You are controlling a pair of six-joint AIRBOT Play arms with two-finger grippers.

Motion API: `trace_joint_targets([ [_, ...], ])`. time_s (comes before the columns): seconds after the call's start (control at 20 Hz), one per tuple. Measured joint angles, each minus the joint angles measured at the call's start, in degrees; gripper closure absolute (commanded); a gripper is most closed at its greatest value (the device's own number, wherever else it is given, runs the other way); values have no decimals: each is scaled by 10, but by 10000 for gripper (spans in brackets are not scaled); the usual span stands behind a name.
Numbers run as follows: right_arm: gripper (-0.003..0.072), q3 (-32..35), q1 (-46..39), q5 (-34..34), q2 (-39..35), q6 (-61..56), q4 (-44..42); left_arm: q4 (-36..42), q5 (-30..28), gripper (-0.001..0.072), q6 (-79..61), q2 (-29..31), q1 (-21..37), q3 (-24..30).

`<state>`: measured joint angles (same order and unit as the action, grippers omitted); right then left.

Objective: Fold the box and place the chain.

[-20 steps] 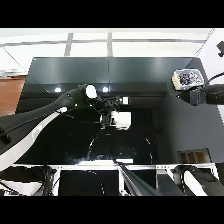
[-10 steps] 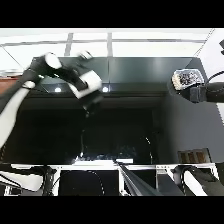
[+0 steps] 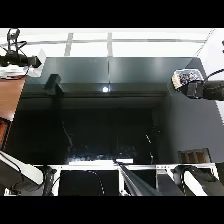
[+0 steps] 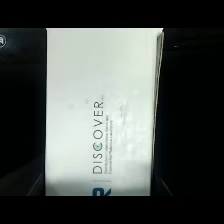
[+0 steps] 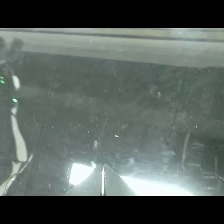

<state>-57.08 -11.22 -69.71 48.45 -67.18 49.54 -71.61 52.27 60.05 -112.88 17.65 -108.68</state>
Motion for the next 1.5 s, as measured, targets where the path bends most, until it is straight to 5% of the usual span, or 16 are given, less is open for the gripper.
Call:
trace_joint_targets([
  [0.15,672,6,2,16,0,-11,0,-6,32,401,9,-57,15,-59],
  [0.25,672,8,3,32,0,-15,0,-11,49,-4,12,-80,16,-76],
  [0.6,672,9,3,58,0,-19,4,-82,24,1,70,-48,-6,-104],
  [0.65,672,9,3,64,0,-19,7,-82,24,44,92,-27,-12,-106],
  [0.7,672,9,3,68,0,-19,11,-82,30,249,116,-6,-20,-106],
  [0.75,672,8,3,71,0,-19,15,-82,47,602,143,14,-28,-106],
  [0.8,672,5,3,70,0,-19,18,-83,69,686,168,37,-37,-106],
  [1.0,680,-16,4,5,-12,-19,55,-57,164,687,205,154,-79,-59],
  [1.15,678,-10,16,8,-62,-36,141,-34,159,687,191,308,-130,84],
  [1.3,676,49,18,90,-128,-50,234,-29,55,686,184,508,-179,342],
  [1.5,679,195,15,264,-174,-71,237,-15,-56,687,183,767,-216,679],
])
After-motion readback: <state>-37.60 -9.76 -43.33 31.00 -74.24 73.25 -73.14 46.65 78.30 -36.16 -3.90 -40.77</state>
